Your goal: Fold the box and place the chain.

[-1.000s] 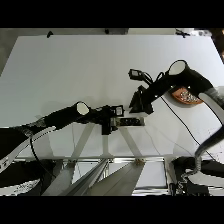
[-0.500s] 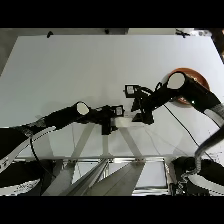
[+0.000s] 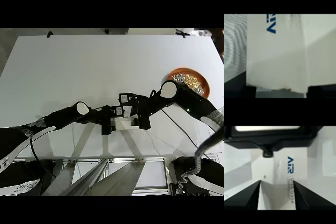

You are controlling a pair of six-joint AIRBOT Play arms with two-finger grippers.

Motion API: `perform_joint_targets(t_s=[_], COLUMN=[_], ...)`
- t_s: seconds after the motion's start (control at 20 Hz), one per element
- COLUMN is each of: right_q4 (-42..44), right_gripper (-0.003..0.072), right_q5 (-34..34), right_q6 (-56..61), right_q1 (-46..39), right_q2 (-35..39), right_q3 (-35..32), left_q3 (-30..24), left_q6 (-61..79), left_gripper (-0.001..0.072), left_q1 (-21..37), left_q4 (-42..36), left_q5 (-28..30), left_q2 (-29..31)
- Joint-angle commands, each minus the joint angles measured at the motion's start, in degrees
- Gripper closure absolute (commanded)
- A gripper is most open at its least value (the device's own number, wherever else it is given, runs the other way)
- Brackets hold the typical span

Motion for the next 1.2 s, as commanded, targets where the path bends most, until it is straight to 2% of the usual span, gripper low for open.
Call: perform_joint_targets(t_s=[0.0, 0.1, 0.15, 0.6, 0.7, 0.95, 1.15], right_q4=[-3.96, -3.61, -3.30, -3.23, -3.28, -3.48, -3.45], right_gripper=[0.0299, 0.0382, 0.0398, 0.0401, 0.0433, 0.0434, 0.0432], right_q5=[-2.23, -2.82, -2.82, -3.06, -3.30, -9.11, -8.50], right_q6=[3.98, 4.85, 4.85, 4.87, 4.87, 6.40, 6.40], right_q1=[0.24, 0.24, 0.24, 0.24, 0.24, 0.26, 0.26], right_q2=[0.04, 0.07, 0.07, 2.75, 3.04, 3.02, 2.89], right_q3=[-0.11, -0.11, -0.11, -0.09, -0.11, -0.11, -1.46], left_q3=[0.00, 0.00, 0.00, 0.00, 0.00, 0.00, 0.00], left_q6=[0.02, 0.02, 0.02, 0.04, 0.02, 0.02, 0.02], left_gripper=[0.0620, 0.0620, 0.0620, 0.0620, 0.0620, 0.0620, 0.0620], left_q1=[0.04, 0.04, 0.02, 0.04, 0.04, 0.02, 0.02], left_q4=[0.00, 0.00, 0.00, 0.00, 0.00, 0.00, 0.00], left_q5=[0.00, 0.00, -0.02, 0.00, 0.00, 0.00, 0.00], left_q2=[0.02, 0.04, 0.04, 0.02, 0.02, 0.02, 0.02])
